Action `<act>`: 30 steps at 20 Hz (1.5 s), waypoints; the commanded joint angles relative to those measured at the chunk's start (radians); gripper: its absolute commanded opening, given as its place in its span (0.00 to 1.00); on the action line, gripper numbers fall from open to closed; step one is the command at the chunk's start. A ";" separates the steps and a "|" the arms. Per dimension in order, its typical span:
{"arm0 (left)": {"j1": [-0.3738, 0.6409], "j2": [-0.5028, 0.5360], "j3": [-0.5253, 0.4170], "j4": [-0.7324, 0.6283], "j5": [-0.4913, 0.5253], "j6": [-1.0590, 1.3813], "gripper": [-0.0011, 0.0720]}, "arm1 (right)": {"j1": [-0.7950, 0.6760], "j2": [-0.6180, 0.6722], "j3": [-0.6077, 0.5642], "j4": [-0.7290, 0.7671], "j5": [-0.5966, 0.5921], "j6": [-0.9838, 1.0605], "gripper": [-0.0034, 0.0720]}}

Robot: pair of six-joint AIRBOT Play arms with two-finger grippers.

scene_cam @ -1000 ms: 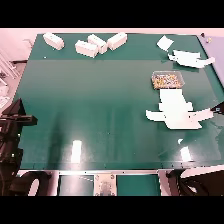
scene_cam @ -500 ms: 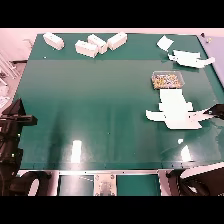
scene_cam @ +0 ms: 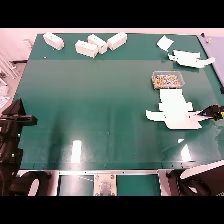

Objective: Fold the box and place the chain.

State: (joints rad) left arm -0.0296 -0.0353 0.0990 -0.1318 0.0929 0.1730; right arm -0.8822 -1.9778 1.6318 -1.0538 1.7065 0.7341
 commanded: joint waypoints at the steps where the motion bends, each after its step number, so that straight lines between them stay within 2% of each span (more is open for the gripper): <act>1: 0.000 0.000 0.000 0.000 0.000 0.000 0.05 | 0.016 -0.003 -0.013 0.007 0.034 -0.050 0.52; 3: 0.000 0.000 0.000 0.000 0.000 0.000 0.04 | 0.023 -0.003 -0.036 0.013 0.034 -0.080 0.38; 5: 0.000 0.000 0.000 0.000 0.000 0.000 0.04 | 0.028 -0.003 -0.065 0.032 0.034 -0.092 0.36; 8: 0.000 0.000 0.000 0.000 0.000 0.000 0.04 | 0.028 -0.003 -0.105 0.124 0.034 -0.092 0.27; 10: 0.000 0.000 0.000 0.000 0.000 0.000 0.04 | 0.029 -0.003 -0.122 0.185 0.035 -0.092 0.08; 11: 0.000 0.000 0.000 0.000 0.000 0.000 0.05 | 0.034 -0.003 -0.128 0.201 0.046 -0.092 0.05; 17: 0.000 0.000 0.000 0.000 0.000 0.000 0.04 | 0.114 -0.003 -0.148 0.209 0.099 -0.052 0.04; 19: 0.000 0.000 0.000 0.000 0.000 0.000 0.05 | 0.166 -0.002 -0.182 0.218 0.101 -0.034 0.04; 22: 0.000 0.000 0.000 0.000 0.000 0.000 0.04 | 0.256 0.001 -0.254 0.309 0.097 -0.035 0.04; 26: 0.000 0.000 0.000 0.000 0.000 0.000 0.05 | 0.385 0.061 -0.354 0.400 -0.012 -0.065 0.04; 30: 0.000 0.000 0.000 0.001 0.000 0.000 0.05 | 0.497 0.102 -0.365 0.553 -0.072 -0.061 0.04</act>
State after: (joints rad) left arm -0.0296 -0.0353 0.0990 -0.1314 0.0929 0.1734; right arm -0.4622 -1.9026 1.2865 -0.6250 1.6882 0.6743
